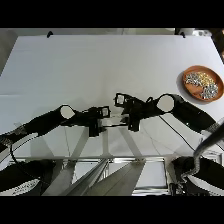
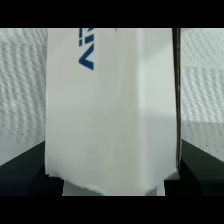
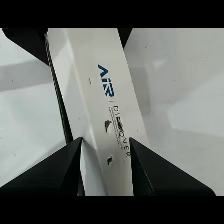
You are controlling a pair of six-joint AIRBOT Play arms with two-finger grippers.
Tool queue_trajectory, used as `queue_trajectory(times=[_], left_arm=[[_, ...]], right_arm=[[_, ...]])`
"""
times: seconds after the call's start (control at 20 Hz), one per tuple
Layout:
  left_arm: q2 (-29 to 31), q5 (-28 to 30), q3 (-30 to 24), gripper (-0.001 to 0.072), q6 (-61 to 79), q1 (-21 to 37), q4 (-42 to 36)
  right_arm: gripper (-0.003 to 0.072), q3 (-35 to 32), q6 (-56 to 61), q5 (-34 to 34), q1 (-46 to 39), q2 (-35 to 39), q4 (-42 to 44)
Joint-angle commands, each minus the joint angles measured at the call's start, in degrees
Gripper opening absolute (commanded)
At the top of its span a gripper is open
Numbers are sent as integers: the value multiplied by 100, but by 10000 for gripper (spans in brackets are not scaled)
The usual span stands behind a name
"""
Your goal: Fold the box and place the chain.
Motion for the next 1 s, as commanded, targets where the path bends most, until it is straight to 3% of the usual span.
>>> queue_trajectory(times=[0.0,0.1,0.75,0.9,0.95], left_arm=[[0,-11,-4,207,-11,-2,-11],[0,-11,-4,207,-11,-2,-11],[0,-11,-4,207,-11,-2,-11],[0,-11,-4,207,-11,-2,-11],[0,-11,-4,207,-11,-2,-11]], right_arm=[[289,-11,-33,105,76,4,-162],[241,-74,-31,157,76,4,-203],[221,-442,-42,140,76,4,-208],[252,-452,-39,129,76,17,-179],[330,-452,-39,55,76,28,-142]])
